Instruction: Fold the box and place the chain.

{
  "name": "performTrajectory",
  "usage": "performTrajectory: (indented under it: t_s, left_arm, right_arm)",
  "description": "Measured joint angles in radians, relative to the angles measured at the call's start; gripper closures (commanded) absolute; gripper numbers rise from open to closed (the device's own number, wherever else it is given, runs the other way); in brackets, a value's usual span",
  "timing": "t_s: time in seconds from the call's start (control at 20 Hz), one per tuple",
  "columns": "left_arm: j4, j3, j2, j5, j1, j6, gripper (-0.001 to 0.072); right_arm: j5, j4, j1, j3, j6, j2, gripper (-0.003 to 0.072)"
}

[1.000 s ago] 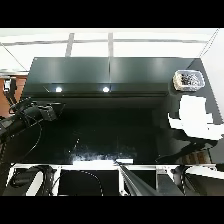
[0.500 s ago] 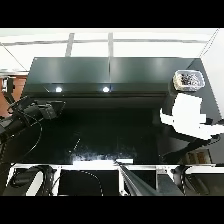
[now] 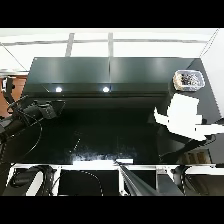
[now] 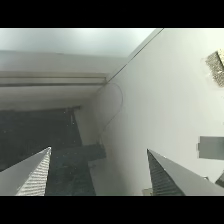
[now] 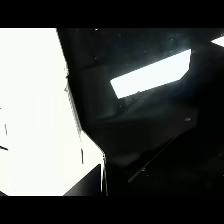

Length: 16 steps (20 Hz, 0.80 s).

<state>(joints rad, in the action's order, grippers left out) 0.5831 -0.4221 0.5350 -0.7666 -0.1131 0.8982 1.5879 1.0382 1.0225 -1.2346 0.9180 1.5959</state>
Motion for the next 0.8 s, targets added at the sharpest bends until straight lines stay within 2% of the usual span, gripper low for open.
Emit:
performTrajectory:
  t_s: [0.2,0.35,0.55,0.8]
  left_arm:
    - [0.0,0.0,0.0,-0.006,0.0,0.0,-0.0005]
    - [0.015,0.0,0.001,-0.058,0.001,-0.008,-0.0005]
    - [0.045,0.0,0.005,-0.107,0.029,-0.025,-0.0005]
    - [0.053,0.0,0.058,-0.116,0.129,-0.031,-0.0004]
  right_arm:
    - [-0.013,-0.081,-0.019,0.103,-0.007,-0.083,0.067]
    - [-0.049,-0.144,-0.101,0.235,-0.056,-0.163,0.067]
    - [-0.149,-0.264,-0.314,0.372,-0.1,-0.266,0.067]
    - [-0.348,-0.37,-0.655,0.494,-0.133,-0.415,0.067]
